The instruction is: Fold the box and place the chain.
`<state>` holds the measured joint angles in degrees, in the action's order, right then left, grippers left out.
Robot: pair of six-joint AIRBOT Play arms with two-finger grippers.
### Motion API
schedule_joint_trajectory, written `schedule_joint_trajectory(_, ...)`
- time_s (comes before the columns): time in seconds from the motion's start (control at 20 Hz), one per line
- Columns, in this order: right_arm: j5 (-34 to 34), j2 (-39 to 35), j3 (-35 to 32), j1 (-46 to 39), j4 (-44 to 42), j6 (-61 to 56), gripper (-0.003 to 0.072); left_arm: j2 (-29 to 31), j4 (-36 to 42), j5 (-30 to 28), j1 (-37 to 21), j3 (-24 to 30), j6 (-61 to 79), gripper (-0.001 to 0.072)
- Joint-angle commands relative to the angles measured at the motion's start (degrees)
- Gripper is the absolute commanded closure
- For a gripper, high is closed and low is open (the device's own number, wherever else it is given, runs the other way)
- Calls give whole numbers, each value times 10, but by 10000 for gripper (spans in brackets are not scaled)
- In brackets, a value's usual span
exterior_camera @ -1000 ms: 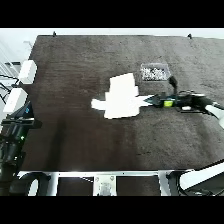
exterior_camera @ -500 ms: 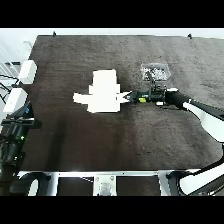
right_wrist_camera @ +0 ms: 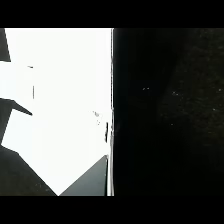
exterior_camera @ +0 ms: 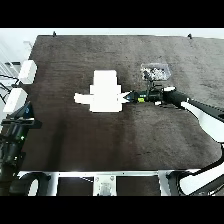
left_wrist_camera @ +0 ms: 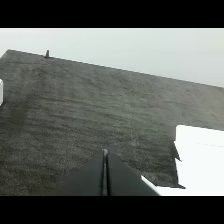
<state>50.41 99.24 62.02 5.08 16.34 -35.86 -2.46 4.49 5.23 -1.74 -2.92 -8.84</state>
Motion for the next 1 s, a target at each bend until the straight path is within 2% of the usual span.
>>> schedule_joint_trajectory(0.0,-7,0,0,2,7,6,677,0,-10,37,0,0,25,262)
schedule_joint_trajectory(0.05,-7,0,0,2,6,5,677,0,-11,61,0,0,34,188)
schedule_joint_trajectory(0.25,-7,0,0,8,-6,5,676,-22,-18,78,0,-20,33,193)
schedule_joint_trajectory(0.35,-9,0,0,10,-6,6,677,-86,-36,92,0,-61,33,192)
schedule_joint_trajectory(0.5,-15,0,-2,9,-6,6,677,-249,-76,157,0,-158,32,193)
schedule_joint_trajectory(0.7,-24,-4,-19,10,-8,15,678,-496,-111,275,0,-309,17,192)
schedule_joint_trajectory(0.95,-26,-4,-19,10,-13,61,678,-763,-254,450,0,-559,-122,192)
